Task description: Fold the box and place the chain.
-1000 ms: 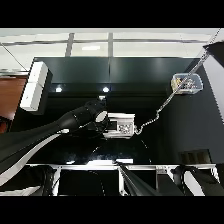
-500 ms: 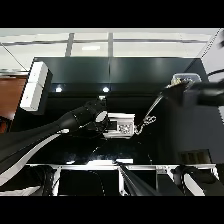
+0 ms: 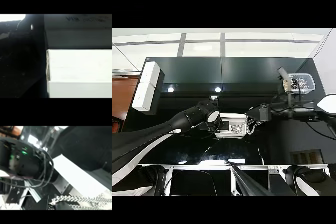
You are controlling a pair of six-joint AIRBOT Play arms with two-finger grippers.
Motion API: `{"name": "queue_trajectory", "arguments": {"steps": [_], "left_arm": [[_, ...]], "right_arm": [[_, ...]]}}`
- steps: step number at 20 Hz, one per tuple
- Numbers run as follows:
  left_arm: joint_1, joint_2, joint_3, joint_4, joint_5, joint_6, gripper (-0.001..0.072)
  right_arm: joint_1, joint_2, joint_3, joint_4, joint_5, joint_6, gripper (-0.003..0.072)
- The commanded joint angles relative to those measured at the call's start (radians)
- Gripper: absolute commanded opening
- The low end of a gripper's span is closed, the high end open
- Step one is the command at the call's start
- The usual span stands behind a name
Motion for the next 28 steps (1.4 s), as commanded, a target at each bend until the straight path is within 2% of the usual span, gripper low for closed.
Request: {"name": "queue_trajectory", "arguments": {"steps": [1,8,9,10,11,14,16,18,20,21,23,24,28], "left_arm": [[0.000,0.000,0.000,0.000,0.000,0.000,0.0031],[0.000,0.000,0.000,0.000,0.000,0.000,0.0031],[0.000,0.000,0.000,0.000,0.000,0.000,0.0031],[0.000,0.000,0.000,0.000,0.000,0.000,0.0031],[0.000,0.000,0.000,0.000,0.000,0.000,0.0031],[0.000,0.000,0.000,0.000,0.000,0.000,0.0031],[0.000,0.000,0.000,0.000,0.000,0.000,0.0031],[0.000,0.000,0.000,0.000,0.000,0.000,0.0031],[0.000,0.000,0.000,0.000,0.000,0.000,0.0031],[0.000,0.000,0.000,0.000,0.000,0.000,0.0031],[0.000,0.000,0.000,0.000,0.000,0.000,0.0031],[0.000,0.000,0.000,0.000,0.000,0.000,0.0031],[0.000,0.000,0.000,0.000,0.000,0.000,0.0031]], "right_arm": [[0.042,-0.037,-0.016,0.009,-0.019,0.000,0.0004],[0.060,-0.080,-0.016,0.008,-0.026,0.000,0.0005],[0.060,-0.080,-0.016,0.008,-0.024,0.000,0.0043],[0.059,-0.080,-0.016,0.005,-0.016,0.001,0.0312],[0.058,-0.080,-0.015,0.004,-0.004,0.001,0.0456],[-0.038,-0.058,-0.015,-0.038,0.085,0.000,0.0455],[-0.197,-0.008,-0.015,-0.103,0.142,-0.051,0.0456],[-0.367,0.048,-0.016,-0.212,0.149,-0.131,0.0455],[-0.470,0.069,-0.043,-0.317,0.075,-0.195,0.0455],[-0.481,0.068,-0.075,-0.360,0.006,-0.198,0.0455],[-0.459,0.066,-0.175,-0.352,-0.157,-0.267,0.0459],[-0.432,0.065,-0.220,-0.351,-0.213,-0.340,0.0715],[-0.309,0.058,-0.320,-0.351,-0.313,-0.657,0.0720]]}}
